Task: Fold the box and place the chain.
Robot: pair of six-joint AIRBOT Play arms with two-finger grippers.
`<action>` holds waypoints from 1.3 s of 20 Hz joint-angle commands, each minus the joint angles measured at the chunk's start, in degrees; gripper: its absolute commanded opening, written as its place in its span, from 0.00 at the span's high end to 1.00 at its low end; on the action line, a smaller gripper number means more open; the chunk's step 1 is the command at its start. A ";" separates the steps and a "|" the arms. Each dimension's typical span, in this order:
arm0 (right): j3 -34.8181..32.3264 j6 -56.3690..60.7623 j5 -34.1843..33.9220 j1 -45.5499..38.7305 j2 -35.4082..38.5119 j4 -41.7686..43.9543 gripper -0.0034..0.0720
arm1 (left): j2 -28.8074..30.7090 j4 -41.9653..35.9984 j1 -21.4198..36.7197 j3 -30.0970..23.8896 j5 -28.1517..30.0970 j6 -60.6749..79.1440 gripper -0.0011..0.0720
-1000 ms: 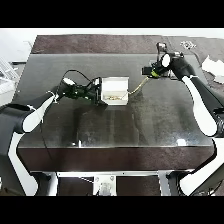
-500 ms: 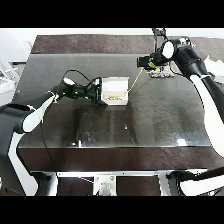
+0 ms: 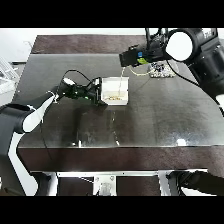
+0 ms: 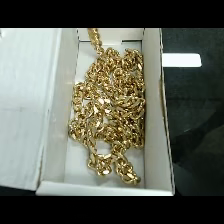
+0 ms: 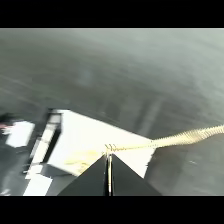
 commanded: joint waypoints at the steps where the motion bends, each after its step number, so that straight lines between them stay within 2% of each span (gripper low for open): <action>1: 0.04 1.20 -1.33 6.45 2.05 -0.31 0.94 | 0.04 0.02 0.02 0.02 0.02 0.00 0.32; 6: -0.74 3.58 -2.40 8.74 1.97 1.22 0.94 | 0.04 0.04 0.02 0.02 0.09 0.00 0.32; 10: -5.73 3.63 -5.73 11.04 1.97 0.50 0.94 | 0.04 0.02 0.02 0.02 0.09 0.00 0.32; 13: -10.16 6.64 -7.30 8.85 1.97 -2.10 0.94 | 0.04 0.02 0.02 0.02 0.07 0.00 0.32; 18: -16.94 7.21 -15.91 5.86 1.97 -2.16 0.94 | 0.04 0.02 0.02 0.02 0.11 0.00 0.32; 23: -18.25 7.67 -17.07 2.36 -0.66 -2.21 0.94 | 0.04 0.02 0.02 0.02 0.11 0.02 0.32; 26: -17.35 7.65 -22.67 0.90 -1.49 -2.19 0.94 | 0.04 0.02 0.02 0.02 0.11 0.00 0.32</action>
